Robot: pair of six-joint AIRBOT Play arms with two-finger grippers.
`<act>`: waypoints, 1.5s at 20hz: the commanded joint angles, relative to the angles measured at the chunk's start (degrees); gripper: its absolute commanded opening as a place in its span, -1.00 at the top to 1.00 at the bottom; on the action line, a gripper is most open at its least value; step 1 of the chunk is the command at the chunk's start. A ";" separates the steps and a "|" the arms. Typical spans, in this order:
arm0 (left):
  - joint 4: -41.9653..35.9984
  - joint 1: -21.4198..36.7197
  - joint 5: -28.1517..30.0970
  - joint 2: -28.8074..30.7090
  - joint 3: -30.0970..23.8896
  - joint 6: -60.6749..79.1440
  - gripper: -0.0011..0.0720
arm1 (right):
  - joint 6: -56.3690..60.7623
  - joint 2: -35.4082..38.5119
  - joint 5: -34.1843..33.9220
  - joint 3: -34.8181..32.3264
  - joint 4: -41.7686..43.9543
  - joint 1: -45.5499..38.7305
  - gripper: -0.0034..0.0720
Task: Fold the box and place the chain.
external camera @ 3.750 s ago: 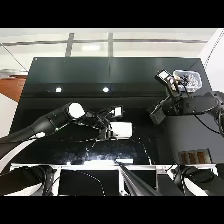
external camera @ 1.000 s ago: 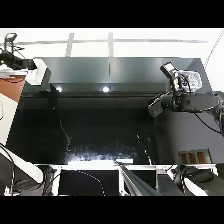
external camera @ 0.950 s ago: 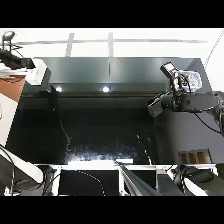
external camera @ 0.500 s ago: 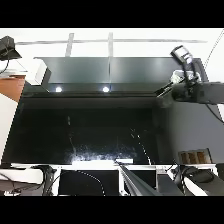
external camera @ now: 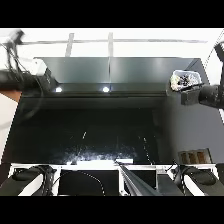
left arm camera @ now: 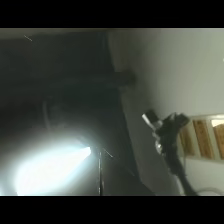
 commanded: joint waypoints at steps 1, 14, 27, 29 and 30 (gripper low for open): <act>1.31 -7.43 13.16 11.93 -19.85 0.79 0.90 | 6.12 3.43 7.45 -12.13 1.97 -2.12 0.84; 2.56 -3.56 14.93 16.90 -26.16 0.74 0.90 | 5.70 3.39 13.94 -20.33 1.20 -1.95 0.85; 2.38 -1.57 15.47 25.03 -26.16 -4.13 0.90 | 5.73 3.39 13.94 -20.33 1.20 -1.95 0.85; 2.40 -1.57 15.47 25.03 -26.16 -4.13 0.90 | 5.70 3.39 13.94 -20.33 1.20 -1.95 0.85; 2.40 -1.57 15.47 25.03 -26.16 -4.13 0.90 | 5.73 3.39 13.94 -20.33 1.20 -1.95 0.85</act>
